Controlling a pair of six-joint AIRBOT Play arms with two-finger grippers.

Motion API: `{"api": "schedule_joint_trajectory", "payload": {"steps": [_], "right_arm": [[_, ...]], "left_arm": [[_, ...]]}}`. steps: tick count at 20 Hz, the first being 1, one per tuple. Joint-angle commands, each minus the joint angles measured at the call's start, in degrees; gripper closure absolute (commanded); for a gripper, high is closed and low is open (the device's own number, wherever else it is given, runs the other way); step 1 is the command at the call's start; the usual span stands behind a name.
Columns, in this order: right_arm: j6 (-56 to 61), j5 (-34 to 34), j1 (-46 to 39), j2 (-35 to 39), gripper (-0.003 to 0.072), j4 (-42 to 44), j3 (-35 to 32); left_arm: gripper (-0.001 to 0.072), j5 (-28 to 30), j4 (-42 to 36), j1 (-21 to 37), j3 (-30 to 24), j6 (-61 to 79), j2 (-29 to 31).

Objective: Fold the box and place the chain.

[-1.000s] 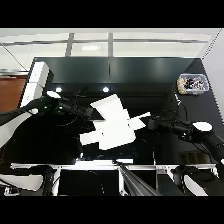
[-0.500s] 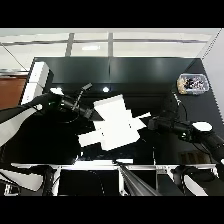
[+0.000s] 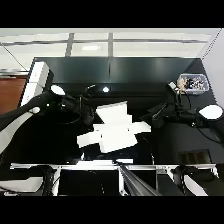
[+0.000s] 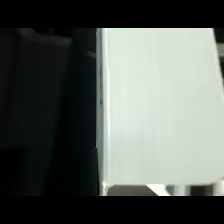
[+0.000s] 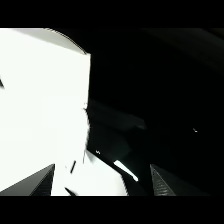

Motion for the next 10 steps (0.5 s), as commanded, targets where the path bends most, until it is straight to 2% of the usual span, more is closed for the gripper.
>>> {"api": "schedule_joint_trajectory", "payload": {"steps": [1, 3, 5, 10], "right_arm": [[-1.9, 4.0, 2.3, 0.0, 0.0006, -13.0, 4.5], [-2.1, 3.8, 5.5, -0.2, 0.0007, -19.1, 4.3], [-2.1, 2.6, 9.2, -0.5, 0.0007, -23.8, 3.4], [-4.8, -2.7, 13.8, -0.5, 0.0007, -24.7, -1.2]], "left_arm": [[0.0681, 14.5, 0.8, -4.8, -3.3, 13.4, 7.4], [0.0681, 14.3, 1.0, -6.1, -3.4, 23.5, 6.8], [0.0683, 15.2, 1.0, -7.2, -3.4, 25.7, 5.0], [0.0682, 16.7, 1.2, -9.4, -3.4, 30.7, 2.5]]}}
